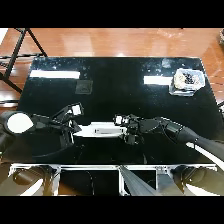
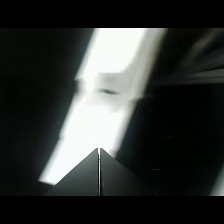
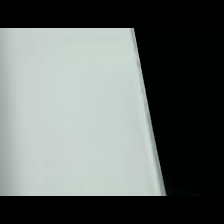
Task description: Fold the box and place the chain.
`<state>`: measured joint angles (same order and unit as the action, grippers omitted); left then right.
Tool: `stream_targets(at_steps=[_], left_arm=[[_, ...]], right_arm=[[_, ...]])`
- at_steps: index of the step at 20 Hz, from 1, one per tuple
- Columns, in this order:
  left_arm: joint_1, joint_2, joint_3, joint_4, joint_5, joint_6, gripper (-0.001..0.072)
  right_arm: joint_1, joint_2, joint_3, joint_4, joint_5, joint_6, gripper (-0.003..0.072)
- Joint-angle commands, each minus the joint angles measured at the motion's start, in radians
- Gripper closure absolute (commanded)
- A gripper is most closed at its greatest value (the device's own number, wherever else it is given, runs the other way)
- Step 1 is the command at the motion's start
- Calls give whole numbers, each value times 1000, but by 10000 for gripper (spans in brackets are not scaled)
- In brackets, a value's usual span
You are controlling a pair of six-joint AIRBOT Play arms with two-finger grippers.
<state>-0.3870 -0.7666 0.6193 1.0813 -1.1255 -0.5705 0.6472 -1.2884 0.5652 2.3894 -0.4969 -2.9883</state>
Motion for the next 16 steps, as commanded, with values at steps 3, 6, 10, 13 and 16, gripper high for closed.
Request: stream_targets(at_steps=[3,6,10,13,16], left_arm=[[2,19,-68,-444,16,-84,690],[2,19,-133,-451,149,-82,690],[2,4,-159,-479,423,-32,687],[2,-46,-159,-526,488,33,687],[1,-97,-159,-525,454,72,687]], right_arm=[[0,1,0,0,-1,0,450],[0,1,0,0,-1,0,450],[0,1,0,0,-1,0,450],[0,1,0,0,-1,0,450],[0,1,0,0,-1,0,450]])
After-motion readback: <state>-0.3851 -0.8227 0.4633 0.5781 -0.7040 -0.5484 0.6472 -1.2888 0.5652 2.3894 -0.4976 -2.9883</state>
